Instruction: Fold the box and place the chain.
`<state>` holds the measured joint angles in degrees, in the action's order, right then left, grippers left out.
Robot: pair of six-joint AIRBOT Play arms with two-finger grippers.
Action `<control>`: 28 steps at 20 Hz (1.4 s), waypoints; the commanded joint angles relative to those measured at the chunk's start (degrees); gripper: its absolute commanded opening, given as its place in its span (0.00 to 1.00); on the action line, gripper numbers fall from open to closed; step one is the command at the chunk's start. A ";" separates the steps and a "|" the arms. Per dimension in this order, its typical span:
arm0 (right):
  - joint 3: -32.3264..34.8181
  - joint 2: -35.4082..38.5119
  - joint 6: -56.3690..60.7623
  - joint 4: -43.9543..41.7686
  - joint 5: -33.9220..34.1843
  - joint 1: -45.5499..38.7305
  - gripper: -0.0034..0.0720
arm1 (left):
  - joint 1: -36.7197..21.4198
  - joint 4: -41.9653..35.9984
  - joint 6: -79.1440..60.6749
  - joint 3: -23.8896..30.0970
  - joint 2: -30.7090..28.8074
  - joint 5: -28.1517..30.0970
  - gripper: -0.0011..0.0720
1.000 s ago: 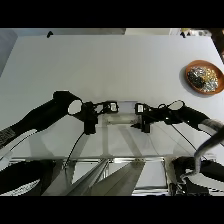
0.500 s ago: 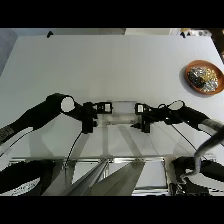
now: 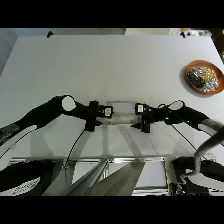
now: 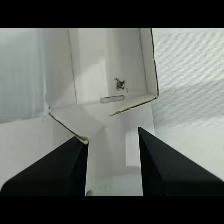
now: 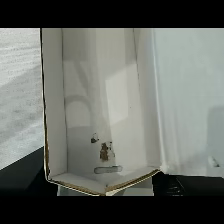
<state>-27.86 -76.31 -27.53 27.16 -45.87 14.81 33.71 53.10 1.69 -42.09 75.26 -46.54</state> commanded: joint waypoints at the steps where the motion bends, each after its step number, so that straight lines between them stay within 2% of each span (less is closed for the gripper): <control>1: 0.00 0.02 0.02 -0.02 -0.02 0.00 0.58 | 0.02 -2.97 -1.68 0.04 0.74 -0.20 0.49; 5: 0.00 0.02 0.02 -0.02 0.00 0.00 0.58 | 0.02 -3.37 -1.68 0.04 0.74 -0.13 0.47; 8: 0.00 0.02 0.02 -0.02 0.00 0.00 0.58 | 0.02 -3.39 -1.66 0.04 0.76 1.40 0.28; 23: 0.00 0.02 0.02 -0.02 0.00 0.00 0.58 | 1.46 -7.72 -1.51 0.04 1.09 5.88 0.28; 28: 0.00 0.02 0.02 -0.02 -0.02 0.00 0.58 | 3.08 -11.02 -1.31 0.04 1.11 9.44 0.28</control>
